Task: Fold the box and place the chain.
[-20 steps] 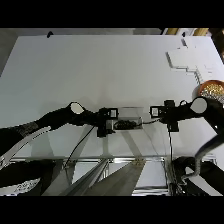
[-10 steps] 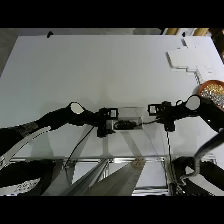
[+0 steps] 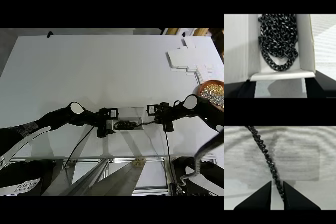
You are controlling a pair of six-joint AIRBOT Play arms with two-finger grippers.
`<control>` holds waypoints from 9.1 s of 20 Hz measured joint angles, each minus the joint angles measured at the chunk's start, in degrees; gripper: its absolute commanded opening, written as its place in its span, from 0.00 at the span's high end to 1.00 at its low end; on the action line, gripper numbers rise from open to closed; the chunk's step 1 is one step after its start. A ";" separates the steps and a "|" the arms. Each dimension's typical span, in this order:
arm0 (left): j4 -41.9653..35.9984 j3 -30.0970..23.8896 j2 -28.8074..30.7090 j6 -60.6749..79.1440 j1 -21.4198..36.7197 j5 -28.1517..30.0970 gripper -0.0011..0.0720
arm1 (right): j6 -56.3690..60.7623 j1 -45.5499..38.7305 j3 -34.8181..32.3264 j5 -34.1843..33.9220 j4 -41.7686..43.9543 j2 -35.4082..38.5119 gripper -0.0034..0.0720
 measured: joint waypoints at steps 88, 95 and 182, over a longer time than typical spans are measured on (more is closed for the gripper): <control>0.00 0.00 0.00 0.00 0.02 0.00 0.53 | -9.55 -4.50 -0.04 -1.38 2.91 0.39 0.94; 0.00 0.00 0.00 0.00 0.00 0.00 0.53 | -8.48 -2.45 -0.07 4.70 6.27 10.56 0.94; -0.02 0.00 0.00 -0.02 0.00 -0.02 0.53 | -3.56 2.73 0.04 -6.45 -0.24 -1.03 0.94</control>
